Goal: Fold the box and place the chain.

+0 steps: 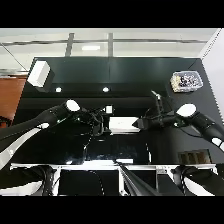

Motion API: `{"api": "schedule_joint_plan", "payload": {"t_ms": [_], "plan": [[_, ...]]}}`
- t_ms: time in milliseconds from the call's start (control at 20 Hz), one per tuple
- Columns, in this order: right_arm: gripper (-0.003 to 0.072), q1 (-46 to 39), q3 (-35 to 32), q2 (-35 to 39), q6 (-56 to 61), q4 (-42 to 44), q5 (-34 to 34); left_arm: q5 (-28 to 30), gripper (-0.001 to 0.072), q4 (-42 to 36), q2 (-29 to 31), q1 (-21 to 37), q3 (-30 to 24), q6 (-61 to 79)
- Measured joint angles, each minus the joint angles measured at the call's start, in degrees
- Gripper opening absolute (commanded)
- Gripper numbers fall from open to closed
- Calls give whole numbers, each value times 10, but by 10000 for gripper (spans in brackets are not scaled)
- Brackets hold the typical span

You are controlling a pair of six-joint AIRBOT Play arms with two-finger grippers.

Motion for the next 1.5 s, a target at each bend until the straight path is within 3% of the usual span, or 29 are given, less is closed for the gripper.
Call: {"api": "schedule_joint_plan", "payload": {"t_ms": [250, 300, 350, 500, 700, 950, 1250, 1500], "plan": [[18, -78, 98, 49, -21, -47, 137, 0, 346, 0, 0, 0, 0, 0], [18, -99, 110, 64, -20, -78, 156, -1, 465, 0, 0, 0, 1, 0], [18, -118, 117, 78, -19, -109, 167, -1, 720, 3, 0, 0, 3, 0], [18, -176, 123, 114, -8, -189, 200, -9, 720, 16, 12, 0, 14, -2], [18, -236, 118, 138, -3, -233, 232, -33, 715, 79, 59, 6, 28, -52], [18, -262, 105, 146, 5, -237, 200, -50, 706, 64, 91, -8, 53, -102], [18, -267, 79, 147, 7, -224, 168, -40, 706, 43, 3, -54, 152, -180], [18, -268, 68, 148, 11, -227, 159, -97, 706, 49, -64, -66, 211, -248]]}}
